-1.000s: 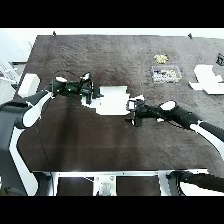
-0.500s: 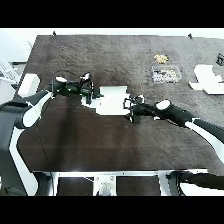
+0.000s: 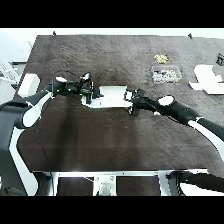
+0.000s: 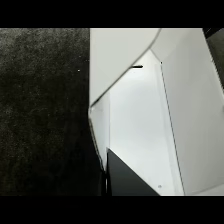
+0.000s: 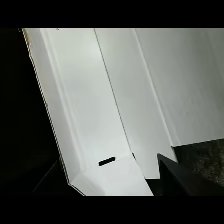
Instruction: Fold the box and place the chain.
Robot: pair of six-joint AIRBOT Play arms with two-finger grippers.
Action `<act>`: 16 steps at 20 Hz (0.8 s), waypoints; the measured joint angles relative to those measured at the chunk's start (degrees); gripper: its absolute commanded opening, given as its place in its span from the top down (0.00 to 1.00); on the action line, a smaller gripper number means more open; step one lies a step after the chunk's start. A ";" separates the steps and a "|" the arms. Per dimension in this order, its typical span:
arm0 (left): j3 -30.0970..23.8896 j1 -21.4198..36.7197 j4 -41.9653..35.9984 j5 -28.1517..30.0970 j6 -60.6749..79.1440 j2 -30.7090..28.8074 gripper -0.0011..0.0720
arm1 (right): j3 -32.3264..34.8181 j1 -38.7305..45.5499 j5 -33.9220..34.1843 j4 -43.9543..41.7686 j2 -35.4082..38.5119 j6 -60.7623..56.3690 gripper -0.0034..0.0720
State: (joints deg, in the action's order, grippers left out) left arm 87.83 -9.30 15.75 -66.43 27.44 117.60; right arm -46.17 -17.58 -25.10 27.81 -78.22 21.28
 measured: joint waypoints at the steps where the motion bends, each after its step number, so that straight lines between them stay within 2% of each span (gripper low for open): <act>1: 0.00 0.00 0.00 0.00 0.02 0.00 0.96 | -0.28 0.15 0.09 -0.15 -0.07 -0.02 0.04; 7: 0.00 0.00 0.00 -0.04 0.02 0.00 0.96 | -2.54 1.88 -0.44 -0.57 -3.21 0.13 0.04; 16: 0.00 0.00 0.00 -0.02 0.02 0.00 0.96 | -8.79 7.17 -11.52 -0.46 -7.54 1.79 0.04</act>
